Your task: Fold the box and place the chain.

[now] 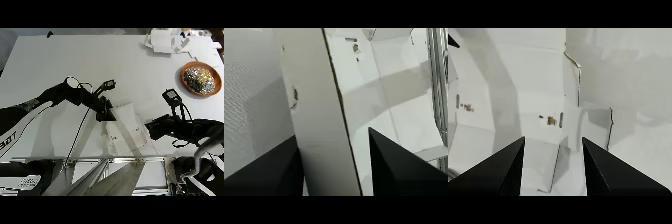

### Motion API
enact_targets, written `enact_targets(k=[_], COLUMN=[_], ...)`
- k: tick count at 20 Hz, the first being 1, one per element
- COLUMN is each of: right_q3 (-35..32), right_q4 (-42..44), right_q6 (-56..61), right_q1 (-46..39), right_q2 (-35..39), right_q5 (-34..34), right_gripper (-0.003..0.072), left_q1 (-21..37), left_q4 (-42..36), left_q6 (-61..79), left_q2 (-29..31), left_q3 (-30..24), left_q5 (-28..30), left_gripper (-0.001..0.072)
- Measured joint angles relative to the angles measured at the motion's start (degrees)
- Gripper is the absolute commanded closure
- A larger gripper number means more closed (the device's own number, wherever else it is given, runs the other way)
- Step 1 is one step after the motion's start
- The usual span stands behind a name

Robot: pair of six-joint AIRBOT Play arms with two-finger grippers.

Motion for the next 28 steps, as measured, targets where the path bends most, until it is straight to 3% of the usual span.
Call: enact_targets(k=[2, 3, 6, 18, 20, 23, 24, 25, 26, 27, 28], right_q3=[0.0, 0.0, 0.0, 0.02, 0.02, 0.02, 0.02, 0.02, 0.02, 0.02, 0.07], right_q4=[0.02, 0.04, 0.48, 9.05, 12.57, 17.2, 18.49, 19.61, 20.28, 21.0, 21.66], right_q6=[-1.25, -2.21, -4.15, -20.9, -25.75, -31.93, -33.64, -35.28, -36.17, -37.0, -37.33], right_q1=[0.0, 0.0, -0.52, -1.09, -1.09, -1.09, -1.09, -1.09, -1.09, -1.11, -1.11], right_q2=[0.0, -0.02, -1.4, -8.0, -8.22, -8.63, -8.9, -9.27, -9.57, -9.86, -10.01], right_q5=[-0.79, -1.66, -4.76, -11.47, -12.13, -12.59, -12.59, -12.63, -12.68, -13.16, -13.55], right_gripper=[0.0282, 0.0266, 0.021, 0.0228, 0.0317, 0.0615, 0.0669, 0.0668, 0.0669, 0.0669, 0.0669], left_q1=[0.02, -0.02, -0.68, -7.21, -8.33, -9.22, -9.35, -9.44, -9.55, -9.6, -9.62], left_q4=[-0.33, -0.7, -0.9, 11.8, 12.74, 13.44, 13.66, 14.01, 14.21, 14.27, 13.9], left_q6=[0.28, 1.16, 4.17, 12.94, 14.1, 14.97, 15.15, 15.34, 15.37, 15.37, 14.75], left_q2=[-0.24, -0.28, 0.09, 7.52, 7.74, 7.89, 7.93, 7.93, 7.93, 7.93, 7.93], left_q3=[0.0, 0.0, 0.0, 2.89, 2.97, 3.02, 3.02, 3.02, 3.02, 3.02, 3.02], left_q5=[-1.05, -1.92, -3.85, 1.33, 1.77, 3.21, 3.78, 4.24, 4.42, 4.5, 4.5], left_gripper=[0.0662, 0.0706, 0.0707, 0.0705, 0.0705, 0.0705, 0.0705, 0.0698, 0.0637, 0.0486, 0.0382])
